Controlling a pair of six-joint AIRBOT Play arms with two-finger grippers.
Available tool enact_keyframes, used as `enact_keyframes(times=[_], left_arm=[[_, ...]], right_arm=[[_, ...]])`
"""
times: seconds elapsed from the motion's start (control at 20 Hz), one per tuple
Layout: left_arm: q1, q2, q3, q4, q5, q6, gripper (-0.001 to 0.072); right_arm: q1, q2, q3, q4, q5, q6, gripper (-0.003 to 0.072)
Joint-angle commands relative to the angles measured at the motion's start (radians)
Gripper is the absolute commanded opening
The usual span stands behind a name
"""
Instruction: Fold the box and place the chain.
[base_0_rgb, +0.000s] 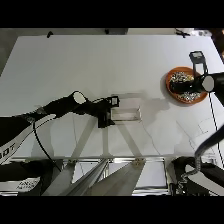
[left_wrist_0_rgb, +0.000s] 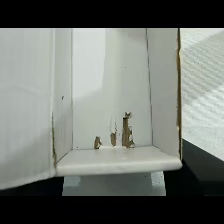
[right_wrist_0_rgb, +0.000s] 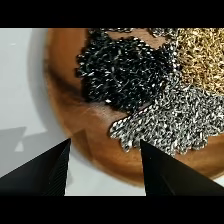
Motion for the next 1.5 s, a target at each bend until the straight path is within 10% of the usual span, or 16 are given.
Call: enact_keyframes(times=[0.0, 0.4, 0.75, 1.45], left_arm=[[-0.001, 0.000, 0.000, 0.000, -0.002, 0.001, 0.0171], [0.000, 0.000, 0.000, 0.000, -0.002, 0.001, 0.0171], [-0.001, 0.000, 0.000, 0.000, -0.002, 0.001, 0.0171], [0.000, 0.000, 0.000, 0.000, -0.002, 0.001, 0.0171]], right_arm=[[-0.089, -0.136, 0.008, 0.061, -0.113, -0.074, 0.0483], [-0.087, -0.306, 0.066, 0.066, -0.174, -0.074, 0.0452], [-0.086, -0.307, 0.066, 0.125, -0.141, -0.097, 0.0011], [-0.087, 0.196, 0.066, 0.280, 0.080, -0.180, 0.0011]])
